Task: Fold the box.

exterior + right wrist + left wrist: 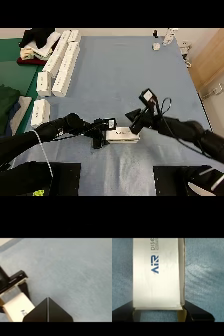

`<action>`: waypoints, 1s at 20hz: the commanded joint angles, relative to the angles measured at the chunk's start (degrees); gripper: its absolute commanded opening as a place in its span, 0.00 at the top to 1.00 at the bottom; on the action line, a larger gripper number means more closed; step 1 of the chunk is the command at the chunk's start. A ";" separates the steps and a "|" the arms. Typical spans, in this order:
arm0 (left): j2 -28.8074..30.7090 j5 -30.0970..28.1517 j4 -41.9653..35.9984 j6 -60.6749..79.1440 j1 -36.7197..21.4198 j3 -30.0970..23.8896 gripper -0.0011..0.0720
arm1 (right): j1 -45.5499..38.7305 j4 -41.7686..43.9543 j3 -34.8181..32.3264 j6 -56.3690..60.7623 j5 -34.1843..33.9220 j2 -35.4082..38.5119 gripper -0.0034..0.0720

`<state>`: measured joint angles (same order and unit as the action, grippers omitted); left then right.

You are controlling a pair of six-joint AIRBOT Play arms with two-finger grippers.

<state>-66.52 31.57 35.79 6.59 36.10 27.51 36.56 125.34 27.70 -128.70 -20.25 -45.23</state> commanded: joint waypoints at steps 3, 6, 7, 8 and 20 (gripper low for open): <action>0.07 -0.02 0.00 0.00 0.00 -0.02 0.25 | -14.27 -28.63 20.22 22.05 -31.56 -10.88 0.92; 0.04 -0.02 0.00 0.00 0.00 -0.02 0.25 | -17.42 -33.64 28.24 27.89 -42.62 -17.73 0.92; 0.04 -0.02 0.00 0.00 0.00 -0.02 0.25 | -17.99 -34.71 30.12 29.77 -45.51 -19.71 0.92; 0.04 -0.02 0.00 0.00 0.00 -0.02 0.25 | -18.32 -36.11 31.93 31.67 -48.50 -21.88 0.92; 0.04 -9.07 0.00 1.42 0.00 -0.02 0.25 | -19.08 -36.41 35.34 36.35 -54.21 -29.44 0.92</action>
<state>-66.46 30.48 35.75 7.86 36.14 27.46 17.56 89.08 62.81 -92.86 -73.67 -74.24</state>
